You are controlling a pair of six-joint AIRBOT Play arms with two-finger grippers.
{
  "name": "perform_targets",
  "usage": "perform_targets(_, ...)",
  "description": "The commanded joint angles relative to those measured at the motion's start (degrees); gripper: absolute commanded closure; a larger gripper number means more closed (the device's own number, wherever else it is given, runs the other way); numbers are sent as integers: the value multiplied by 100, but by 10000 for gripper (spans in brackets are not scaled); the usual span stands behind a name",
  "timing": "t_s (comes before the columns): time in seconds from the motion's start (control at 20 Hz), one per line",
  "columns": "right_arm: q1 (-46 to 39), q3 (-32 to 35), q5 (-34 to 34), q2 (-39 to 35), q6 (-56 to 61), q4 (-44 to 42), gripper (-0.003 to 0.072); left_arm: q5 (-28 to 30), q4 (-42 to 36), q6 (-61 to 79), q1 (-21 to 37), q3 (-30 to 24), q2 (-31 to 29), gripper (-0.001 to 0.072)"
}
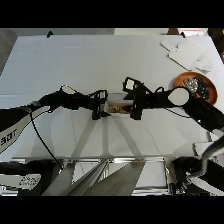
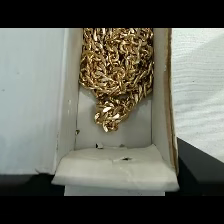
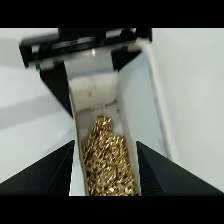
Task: Fold the box and place the chain.
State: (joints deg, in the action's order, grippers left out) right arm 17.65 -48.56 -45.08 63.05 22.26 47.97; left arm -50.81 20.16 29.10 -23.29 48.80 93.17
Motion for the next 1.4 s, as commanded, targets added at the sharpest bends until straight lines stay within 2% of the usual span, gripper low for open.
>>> perform_targets(0.0, -15, -852, -184, 66, 1049, 343, 295, 0, 2, 2, 0, -2, -2, 387)
perform_targets(0.1, -155, -1274, 13, 374, 1858, 501, 329, 2, 2, 2, -2, 0, -2, 387)
perform_targets(0.3, -284, -1637, -109, 1373, 3526, 1515, 329, 2, 2, 2, -2, 0, -2, 387)
perform_targets(0.5, -269, -1637, -949, 1971, 2944, 1394, 327, 2, 2, 2, -2, 0, -2, 387)
perform_targets(0.75, -205, -1600, -1410, 1888, 2059, 1047, 323, 0, 2, 2, -2, 0, -2, 387)
perform_targets(0.9, -37, -1294, -1362, 1722, 1563, 1064, 271, 0, 2, 2, -2, 0, -2, 387)
perform_targets(1.1, 166, -901, -704, 1401, 1342, 1021, 266, 2, 2, 2, -2, 0, -2, 387)
perform_targets(1.35, 308, -870, -638, 1233, 1342, 1021, 265, 0, 2, 2, -2, 0, -2, 387)
